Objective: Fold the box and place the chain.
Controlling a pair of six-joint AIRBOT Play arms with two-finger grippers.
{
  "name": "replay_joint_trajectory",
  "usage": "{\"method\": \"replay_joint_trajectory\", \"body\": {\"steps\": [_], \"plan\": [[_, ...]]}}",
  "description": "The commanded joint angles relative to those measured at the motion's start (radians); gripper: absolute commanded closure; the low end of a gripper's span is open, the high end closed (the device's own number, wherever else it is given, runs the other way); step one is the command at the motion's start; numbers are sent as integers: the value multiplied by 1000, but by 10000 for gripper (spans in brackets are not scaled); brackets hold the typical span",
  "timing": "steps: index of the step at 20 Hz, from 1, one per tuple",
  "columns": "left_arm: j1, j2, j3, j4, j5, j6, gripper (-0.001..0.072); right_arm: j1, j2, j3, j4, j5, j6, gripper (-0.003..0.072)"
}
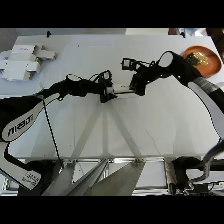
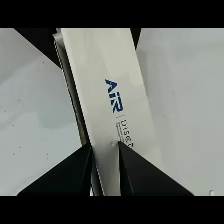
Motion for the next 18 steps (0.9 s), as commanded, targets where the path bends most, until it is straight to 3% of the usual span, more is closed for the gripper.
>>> {"method": "replay_joint_trajectory", "body": {"steps": [1,4,7,18], "plan": [[0,0,0,-4,-2,1,329,9,-1,-29,1,2,2,541],[0,0,0,-4,-2,1,329,9,-1,-29,2,11,10,508],[0,0,0,-4,-2,1,329,9,0,-29,1,12,81,324],[0,0,0,-4,-2,1,329,8,123,-28,3,-43,109,332]]}}
